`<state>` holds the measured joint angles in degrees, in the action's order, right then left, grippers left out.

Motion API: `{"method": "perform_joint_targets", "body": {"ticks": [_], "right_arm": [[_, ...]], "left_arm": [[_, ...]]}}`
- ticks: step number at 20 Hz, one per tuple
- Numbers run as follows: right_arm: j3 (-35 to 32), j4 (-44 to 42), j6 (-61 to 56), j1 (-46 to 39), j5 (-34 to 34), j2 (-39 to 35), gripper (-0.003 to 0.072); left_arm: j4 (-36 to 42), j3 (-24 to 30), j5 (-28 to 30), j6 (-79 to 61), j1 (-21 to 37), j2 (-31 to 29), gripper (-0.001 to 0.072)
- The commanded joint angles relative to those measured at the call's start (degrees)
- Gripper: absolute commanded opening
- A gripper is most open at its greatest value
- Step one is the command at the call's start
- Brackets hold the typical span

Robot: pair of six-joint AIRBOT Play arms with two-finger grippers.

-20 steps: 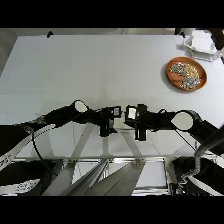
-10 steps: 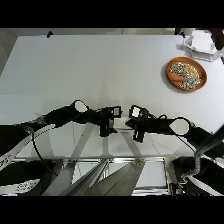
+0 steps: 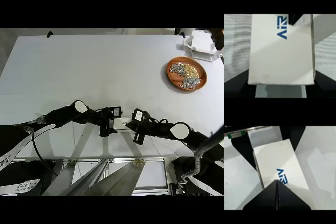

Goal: Fold the box and place the chain.

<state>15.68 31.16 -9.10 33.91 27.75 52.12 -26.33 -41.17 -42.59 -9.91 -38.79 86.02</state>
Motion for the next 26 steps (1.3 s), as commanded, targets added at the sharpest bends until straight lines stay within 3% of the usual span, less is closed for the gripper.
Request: {"method": "perform_joint_targets", "body": {"ticks": [1, 6, 10, 13, 15, 17, 19, 23, 24, 26], "right_arm": [[-1.7, -0.7, 2.2, 0.1, -0.5, 0.1, 0.0016], [-1.6, -11.0, 13.6, 0.1, -3.8, -1.9, 0.0017], [2.7, -11.7, 11.9, 0.1, -0.2, -7.9, 0.0018], [6.2, -9.9, 3.1, 0.0, -1.3, -13.9, 0.0018], [9.0, 2.0, -19.2, -1.4, -0.3, -16.2, 0.0018], [13.3, 21.8, -44.8, -6.4, 11.5, -16.0, 0.0018], [18.0, 37.2, -57.3, -12.9, 26.7, -15.5, 0.0017], [24.9, 46.3, -59.2, -29.5, 54.8, -11.9, 0.0017], [24.8, 48.9, -59.0, -33.0, 59.4, -10.0, 0.0018], [24.7, 53.0, -60.4, -36.3, 60.0, -6.3, 0.0022]], "left_arm": [[0.1, 0.0, -0.1, 0.1, 0.0, 0.0, 0.0435], [0.1, 0.0, -0.1, 0.1, 0.0, 0.0, 0.0435], [0.1, 0.0, -0.1, 0.1, 0.0, 0.0, 0.0435], [0.1, 0.0, -0.1, 0.1, 0.0, 0.0, 0.0435], [0.1, 0.0, -0.1, 0.1, 0.0, 0.0, 0.0435], [0.1, 0.0, -0.1, 0.1, 0.0, 0.0, 0.0435], [0.1, 0.0, -0.1, 0.1, 0.0, 0.0, 0.0435], [0.1, 0.0, -0.1, 0.1, 0.0, 0.0, 0.0435], [0.1, 0.0, -0.1, 0.1, 0.0, 0.0, 0.0435], [0.1, 0.0, -0.3, 0.1, 0.0, 0.0, 0.0435]]}}
